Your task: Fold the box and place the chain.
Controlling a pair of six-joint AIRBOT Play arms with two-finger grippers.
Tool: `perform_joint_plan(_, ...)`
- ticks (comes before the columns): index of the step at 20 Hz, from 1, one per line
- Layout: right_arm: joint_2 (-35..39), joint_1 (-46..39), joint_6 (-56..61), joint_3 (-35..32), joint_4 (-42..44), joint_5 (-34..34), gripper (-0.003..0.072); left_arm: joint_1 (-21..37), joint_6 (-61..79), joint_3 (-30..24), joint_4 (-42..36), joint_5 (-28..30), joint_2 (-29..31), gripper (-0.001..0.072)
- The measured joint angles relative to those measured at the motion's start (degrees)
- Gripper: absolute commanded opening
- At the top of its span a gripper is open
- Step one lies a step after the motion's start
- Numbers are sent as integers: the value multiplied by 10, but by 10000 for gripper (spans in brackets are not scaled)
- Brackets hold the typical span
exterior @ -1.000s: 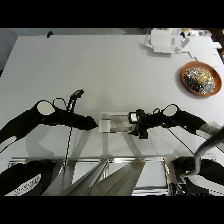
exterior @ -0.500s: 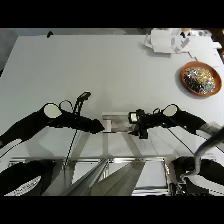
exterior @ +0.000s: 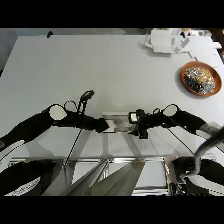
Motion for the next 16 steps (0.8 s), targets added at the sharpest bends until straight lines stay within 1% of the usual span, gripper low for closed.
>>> perform_joint_plan(6, 0, 0, 0, 0, 0, 0, 402, -30, -112, 37, 97, 7, -8, 462)
perform_joint_plan(10, 0, 0, 0, 0, 0, 0, 402, -64, -179, 72, 146, 3, -36, 460)
perform_joint_plan(16, 0, 0, 0, 0, 0, 0, 402, -105, -278, 123, 223, -23, -75, 452)
